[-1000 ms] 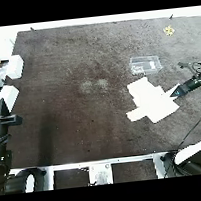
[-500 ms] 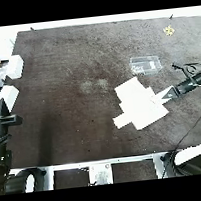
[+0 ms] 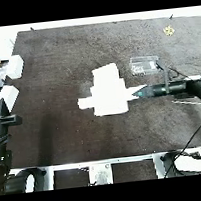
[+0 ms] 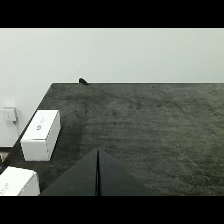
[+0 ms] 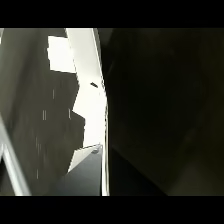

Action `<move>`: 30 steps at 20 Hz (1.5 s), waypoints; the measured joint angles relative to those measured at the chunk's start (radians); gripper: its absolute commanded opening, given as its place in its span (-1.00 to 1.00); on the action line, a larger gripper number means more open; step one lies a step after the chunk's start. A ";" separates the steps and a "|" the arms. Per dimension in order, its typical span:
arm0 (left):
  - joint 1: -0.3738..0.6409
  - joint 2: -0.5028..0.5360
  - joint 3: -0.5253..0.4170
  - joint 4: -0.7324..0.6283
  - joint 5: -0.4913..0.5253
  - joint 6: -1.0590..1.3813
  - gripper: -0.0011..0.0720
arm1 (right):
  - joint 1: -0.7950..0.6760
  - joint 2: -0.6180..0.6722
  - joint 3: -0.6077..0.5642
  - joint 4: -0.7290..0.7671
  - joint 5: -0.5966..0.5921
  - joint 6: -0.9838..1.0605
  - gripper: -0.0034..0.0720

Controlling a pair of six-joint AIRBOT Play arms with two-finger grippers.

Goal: Fold the box and place the chain.

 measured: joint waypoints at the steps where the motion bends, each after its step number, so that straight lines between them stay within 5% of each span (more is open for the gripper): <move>1: 0.000 0.000 0.000 0.000 0.000 0.000 -0.94 | 0.054 0.010 -0.013 0.035 -0.062 0.016 -0.90; 7: 0.000 0.000 0.002 0.000 -0.048 0.000 -0.83 | 0.312 -0.010 -0.020 0.122 -0.393 0.075 -0.90; 9: 0.000 0.000 0.003 0.000 -0.093 0.000 0.05 | 0.359 -0.029 -0.019 0.132 -0.504 0.077 -0.90; 15: 0.000 -0.118 0.064 -0.003 -0.293 -0.048 0.02 | 0.406 -0.054 -0.017 0.216 -0.628 -0.028 -0.90; 22: 0.000 -0.700 0.362 0.010 -0.596 -0.091 0.02 | 0.412 -0.058 -0.017 0.244 -0.653 -0.091 -0.90; 29: -0.025 -1.392 0.978 0.324 -1.021 -0.363 0.04 | 0.412 -0.058 -0.016 0.235 -0.653 -0.134 -0.90; 30: -0.042 -1.473 1.080 0.387 -1.068 -0.414 0.17 | 0.412 -0.058 -0.017 0.233 -0.653 -0.136 -0.90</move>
